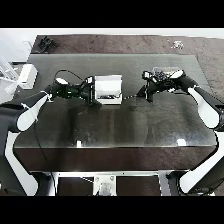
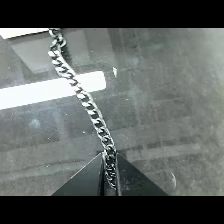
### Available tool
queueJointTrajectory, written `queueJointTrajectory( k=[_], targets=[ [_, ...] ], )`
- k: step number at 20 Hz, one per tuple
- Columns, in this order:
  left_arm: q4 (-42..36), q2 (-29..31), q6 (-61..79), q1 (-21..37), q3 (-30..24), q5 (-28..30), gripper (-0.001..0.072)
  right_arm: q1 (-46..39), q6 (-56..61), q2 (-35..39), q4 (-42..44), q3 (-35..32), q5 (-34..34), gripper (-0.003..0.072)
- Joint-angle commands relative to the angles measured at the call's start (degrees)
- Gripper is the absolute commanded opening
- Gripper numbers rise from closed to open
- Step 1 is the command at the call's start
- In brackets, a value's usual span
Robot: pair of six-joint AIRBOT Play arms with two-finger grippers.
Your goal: Fold the box and place the chain.
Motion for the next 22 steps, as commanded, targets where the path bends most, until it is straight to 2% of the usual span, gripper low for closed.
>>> queueJointTrajectory(
  k=[1,7,12,17,22],
  targets=[
    [0.0,0.02,0.0,0.02,0.0,0.0,0.0511,0.15,7.76,1.14,0.04,1.18,1.25,0.001],
    [0.0,0.02,0.0,0.0,0.0,0.0,0.0511,2.45,10.38,16.11,12.94,1.31,6.08,0.0009],
    [0.0,0.02,0.0,0.02,0.0,0.0,0.0511,7.5,13.11,24.87,15.5,1.4,6.01,0.0009],
    [0.0,0.02,0.0,0.02,0.0,0.0,0.0511,14.49,13.97,24.72,15.82,1.27,3.85,0.001],
    [0.0,0.02,0.0,0.02,0.0,-0.02,0.0511,17.62,14.03,19.37,15.87,1.27,1.44,0.0009]
  ],
)
